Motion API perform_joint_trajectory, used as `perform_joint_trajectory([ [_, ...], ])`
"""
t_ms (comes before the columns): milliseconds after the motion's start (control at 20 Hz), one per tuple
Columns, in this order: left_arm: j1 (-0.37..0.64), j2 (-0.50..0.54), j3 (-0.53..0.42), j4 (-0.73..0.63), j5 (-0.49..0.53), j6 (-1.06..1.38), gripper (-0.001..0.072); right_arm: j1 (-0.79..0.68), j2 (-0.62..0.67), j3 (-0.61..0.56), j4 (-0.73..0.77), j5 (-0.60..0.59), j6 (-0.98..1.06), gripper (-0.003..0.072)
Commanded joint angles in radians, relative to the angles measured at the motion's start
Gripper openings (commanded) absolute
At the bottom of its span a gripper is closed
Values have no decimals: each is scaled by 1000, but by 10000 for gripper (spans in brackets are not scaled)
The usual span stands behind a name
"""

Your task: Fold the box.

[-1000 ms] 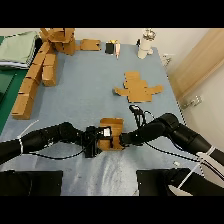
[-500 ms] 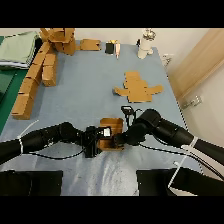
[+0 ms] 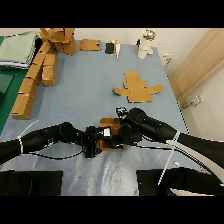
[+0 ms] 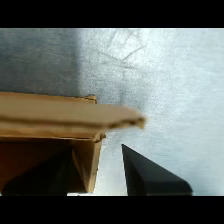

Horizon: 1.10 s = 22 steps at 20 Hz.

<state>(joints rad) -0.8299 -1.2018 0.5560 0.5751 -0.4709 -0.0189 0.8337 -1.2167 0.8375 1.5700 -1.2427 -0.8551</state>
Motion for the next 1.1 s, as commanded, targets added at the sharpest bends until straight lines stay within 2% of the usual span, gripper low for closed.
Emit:
perform_joint_trajectory([
  [0, 0, 0, 1, 0, 0, 0, 598, 4, -17, 5, -22, -13, 10, 461],
  [150, 0, 0, 1, 1, 0, 0, 598, 4, -31, 5, -21, 8, 9, 286],
  [250, 0, 0, 1, 1, 0, 0, 598, 4, -39, 5, -10, 11, -23, 76],
  [300, 0, 0, 1, 1, 0, 0, 598, 4, -40, 5, -2, 13, -40, 6],
  [550, 0, 0, 1, 1, 0, 0, 598, 10, -40, 5, -3, 17, -44, 6],
  [650, 0, 0, 1, 1, 0, 0, 598, 10, -40, 5, -1, 20, -43, 139],
  [700, 0, 0, 1, 1, 0, 0, 598, 10, -40, 5, 5, 21, -43, 180],
  [1050, 0, 0, 1, 1, -1, 0, 598, 10, -40, 5, 27, 39, -43, 180],
])
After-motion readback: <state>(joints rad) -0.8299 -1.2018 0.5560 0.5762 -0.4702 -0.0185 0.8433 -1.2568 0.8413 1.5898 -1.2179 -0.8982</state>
